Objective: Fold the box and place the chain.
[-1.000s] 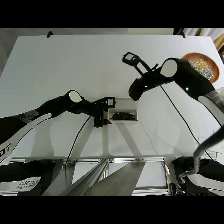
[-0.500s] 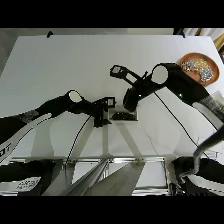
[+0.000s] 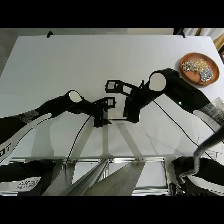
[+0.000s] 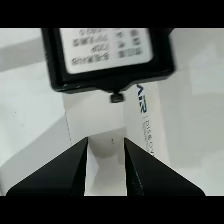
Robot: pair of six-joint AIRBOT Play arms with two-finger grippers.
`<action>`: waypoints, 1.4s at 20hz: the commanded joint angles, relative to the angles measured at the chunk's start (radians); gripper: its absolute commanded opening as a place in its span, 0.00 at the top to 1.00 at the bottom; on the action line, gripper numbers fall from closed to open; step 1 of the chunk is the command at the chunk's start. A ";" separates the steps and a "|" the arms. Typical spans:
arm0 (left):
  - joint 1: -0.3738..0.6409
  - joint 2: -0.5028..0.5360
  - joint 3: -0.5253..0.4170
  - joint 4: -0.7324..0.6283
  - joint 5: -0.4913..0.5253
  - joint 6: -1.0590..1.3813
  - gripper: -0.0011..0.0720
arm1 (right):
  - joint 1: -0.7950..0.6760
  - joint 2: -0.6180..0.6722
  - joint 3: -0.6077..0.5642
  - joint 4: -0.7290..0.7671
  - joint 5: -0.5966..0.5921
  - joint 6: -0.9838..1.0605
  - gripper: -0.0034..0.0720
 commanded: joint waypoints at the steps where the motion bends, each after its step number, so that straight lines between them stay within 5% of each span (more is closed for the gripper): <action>1: 0.000 0.001 0.000 0.000 0.000 0.000 0.97 | 0.003 0.003 -0.031 0.001 -0.031 -0.019 0.61; 15: 0.000 0.001 0.000 0.000 0.000 0.000 0.97 | 0.003 0.003 -0.068 -0.034 -0.088 -0.054 0.56; 28: 0.000 0.001 -0.001 0.000 0.000 0.000 0.97 | 0.003 0.003 -0.084 -0.043 -0.122 -0.058 0.63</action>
